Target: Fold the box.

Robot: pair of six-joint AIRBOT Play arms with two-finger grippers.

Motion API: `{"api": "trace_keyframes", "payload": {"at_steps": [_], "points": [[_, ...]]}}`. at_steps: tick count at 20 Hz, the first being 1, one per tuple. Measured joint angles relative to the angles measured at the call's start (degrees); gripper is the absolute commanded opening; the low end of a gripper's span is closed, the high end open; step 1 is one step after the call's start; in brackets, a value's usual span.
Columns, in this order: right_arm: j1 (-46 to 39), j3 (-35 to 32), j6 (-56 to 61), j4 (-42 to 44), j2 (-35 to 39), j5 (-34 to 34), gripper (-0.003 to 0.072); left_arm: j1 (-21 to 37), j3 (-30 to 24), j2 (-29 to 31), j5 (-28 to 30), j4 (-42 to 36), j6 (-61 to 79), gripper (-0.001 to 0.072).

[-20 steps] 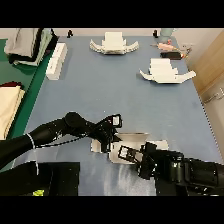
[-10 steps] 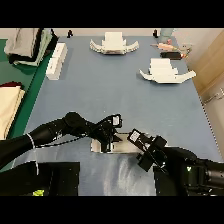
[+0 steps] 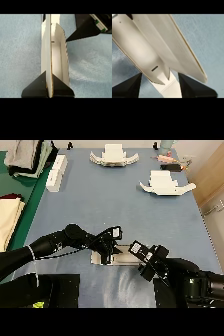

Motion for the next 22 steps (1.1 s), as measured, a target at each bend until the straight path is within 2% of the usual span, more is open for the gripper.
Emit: {"api": "trace_keyframes", "payload": {"at_steps": [3,5,11,15,18,22], "points": [[-4.22,-0.35,-7.58,2.29,1.55,-1.92,0.0715,0.00,0.00,0.00,0.04,0.00,0.02,0.0016],[-9.40,-0.59,-17.20,7.52,3.17,-4.20,0.0715,0.00,0.00,0.00,0.02,0.00,0.02,0.0016],[-31.43,-1.79,-58.42,35.91,4.96,-6.88,0.0716,0.00,0.00,0.00,0.00,0.00,0.02,0.0016],[-44.35,-2.36,-80.46,52.00,0.92,-5.62,0.0716,0.00,0.00,0.00,0.00,0.00,0.02,0.0016],[-49.07,-2.47,-91.01,58.29,-3.23,-5.22,0.0715,0.00,0.00,0.00,-0.02,0.00,0.02,0.0016],[-51.25,-2.47,-96.78,60.02,-4.50,-5.22,0.0709,0.00,0.00,0.00,-0.02,0.00,0.00,0.0016]]}}
